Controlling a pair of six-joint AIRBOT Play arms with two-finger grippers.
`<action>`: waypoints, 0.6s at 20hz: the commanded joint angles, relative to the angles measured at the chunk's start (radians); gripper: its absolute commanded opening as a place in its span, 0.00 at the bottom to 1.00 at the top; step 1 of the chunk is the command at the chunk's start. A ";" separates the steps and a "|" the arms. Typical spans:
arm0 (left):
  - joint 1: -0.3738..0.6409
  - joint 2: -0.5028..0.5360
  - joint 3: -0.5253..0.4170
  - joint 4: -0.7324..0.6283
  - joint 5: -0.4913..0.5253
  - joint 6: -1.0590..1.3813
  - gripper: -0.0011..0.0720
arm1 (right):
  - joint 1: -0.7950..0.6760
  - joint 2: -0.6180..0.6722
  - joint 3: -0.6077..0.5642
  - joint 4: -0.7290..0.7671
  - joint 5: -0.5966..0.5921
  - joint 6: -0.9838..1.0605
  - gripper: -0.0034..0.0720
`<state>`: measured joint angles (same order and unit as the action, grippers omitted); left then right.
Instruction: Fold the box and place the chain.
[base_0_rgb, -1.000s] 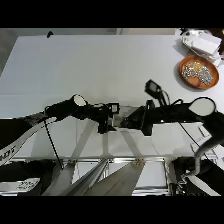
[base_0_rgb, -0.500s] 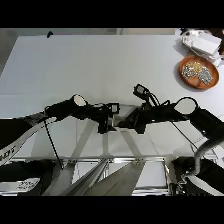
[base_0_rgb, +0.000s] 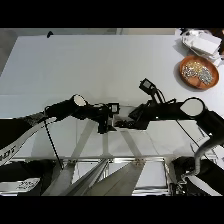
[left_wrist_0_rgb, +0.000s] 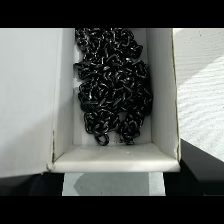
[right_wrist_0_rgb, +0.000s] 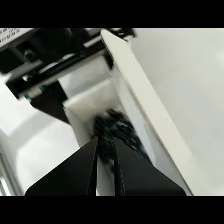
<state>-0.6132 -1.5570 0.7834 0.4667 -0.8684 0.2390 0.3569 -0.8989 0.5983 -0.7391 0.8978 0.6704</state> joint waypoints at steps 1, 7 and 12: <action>0.000 0.000 0.001 0.000 0.000 0.000 0.20 | -0.121 0.125 0.000 -0.211 0.110 0.068 0.19; 0.000 0.000 0.001 0.000 -0.002 0.000 0.20 | -0.229 0.124 -0.029 -0.412 0.126 0.029 0.10; 0.000 0.000 0.001 0.000 -0.003 0.000 0.20 | -0.219 -0.077 -0.058 -0.291 0.117 -0.299 0.34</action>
<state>-0.6132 -1.5570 0.7834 0.4667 -0.8696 0.2390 0.1379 -0.8806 0.5522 -1.0874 1.0161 0.5610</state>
